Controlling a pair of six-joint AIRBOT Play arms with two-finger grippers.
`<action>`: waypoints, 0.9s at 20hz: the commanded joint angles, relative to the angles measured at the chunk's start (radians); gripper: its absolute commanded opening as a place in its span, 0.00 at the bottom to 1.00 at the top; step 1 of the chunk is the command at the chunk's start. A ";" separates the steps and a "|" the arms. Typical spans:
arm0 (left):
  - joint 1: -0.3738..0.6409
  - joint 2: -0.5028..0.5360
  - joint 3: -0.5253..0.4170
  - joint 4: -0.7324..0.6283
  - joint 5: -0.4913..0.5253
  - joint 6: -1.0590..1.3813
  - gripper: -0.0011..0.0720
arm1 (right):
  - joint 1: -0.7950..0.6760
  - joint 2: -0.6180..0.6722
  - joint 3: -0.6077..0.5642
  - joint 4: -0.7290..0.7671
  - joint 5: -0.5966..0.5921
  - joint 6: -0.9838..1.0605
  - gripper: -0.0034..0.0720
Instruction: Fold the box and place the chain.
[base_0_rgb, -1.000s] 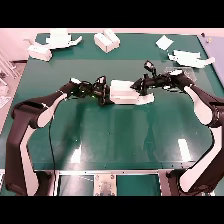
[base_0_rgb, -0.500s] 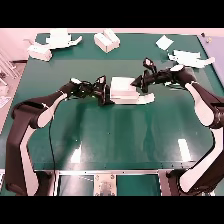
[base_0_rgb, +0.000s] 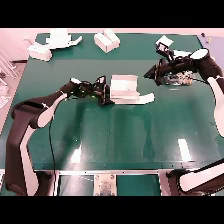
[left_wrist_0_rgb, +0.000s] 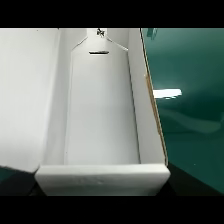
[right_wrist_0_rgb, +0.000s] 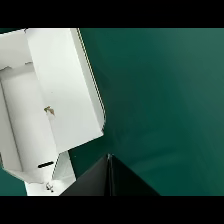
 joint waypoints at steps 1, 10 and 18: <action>0.000 0.000 0.001 0.001 0.000 0.000 0.56 | -0.009 0.047 -0.062 -0.050 0.026 0.026 0.05; 0.000 0.000 0.001 0.001 0.000 0.000 0.56 | -0.009 0.132 -0.392 -0.060 -0.124 -0.102 0.46; 0.000 0.000 0.001 0.001 0.000 0.000 0.56 | -0.008 0.108 -0.398 0.053 -0.124 -0.266 0.68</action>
